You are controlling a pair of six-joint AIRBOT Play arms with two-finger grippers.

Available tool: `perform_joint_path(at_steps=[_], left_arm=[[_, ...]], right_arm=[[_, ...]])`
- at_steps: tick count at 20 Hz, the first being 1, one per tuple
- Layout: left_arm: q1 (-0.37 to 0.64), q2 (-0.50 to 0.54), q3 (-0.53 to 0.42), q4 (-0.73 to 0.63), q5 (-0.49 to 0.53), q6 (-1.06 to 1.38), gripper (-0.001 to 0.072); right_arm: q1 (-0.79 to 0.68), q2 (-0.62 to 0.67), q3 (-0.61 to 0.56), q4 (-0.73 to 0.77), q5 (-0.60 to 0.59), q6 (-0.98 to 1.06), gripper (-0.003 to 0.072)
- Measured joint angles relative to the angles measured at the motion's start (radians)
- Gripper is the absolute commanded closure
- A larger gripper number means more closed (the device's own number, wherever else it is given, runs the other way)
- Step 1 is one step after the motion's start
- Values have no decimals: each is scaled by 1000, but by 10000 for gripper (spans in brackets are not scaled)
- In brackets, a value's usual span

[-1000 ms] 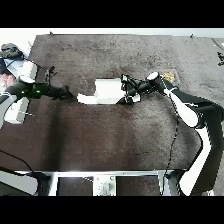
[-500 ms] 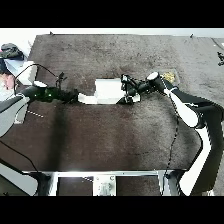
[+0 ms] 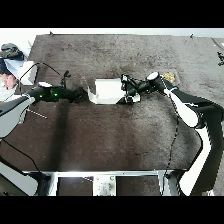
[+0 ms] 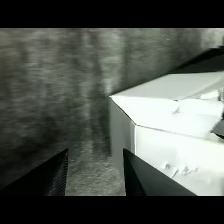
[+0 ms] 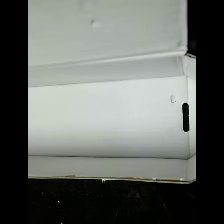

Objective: Fold the box and place the chain.

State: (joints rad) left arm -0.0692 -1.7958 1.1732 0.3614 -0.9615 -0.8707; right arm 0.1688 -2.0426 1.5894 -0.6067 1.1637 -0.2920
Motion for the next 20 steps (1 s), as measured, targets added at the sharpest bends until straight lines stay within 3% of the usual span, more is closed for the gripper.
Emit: perform_joint_path(at_steps=[11, 20], left_arm=[[-45, 19, 56, -54, -42, 12, 341], [-124, 28, 129, 140, -34, -170, 342]], right_arm=[[0, 0, 0, 0, 0, 0, 248], [0, 0, 0, 0, 0, 0, 248]])
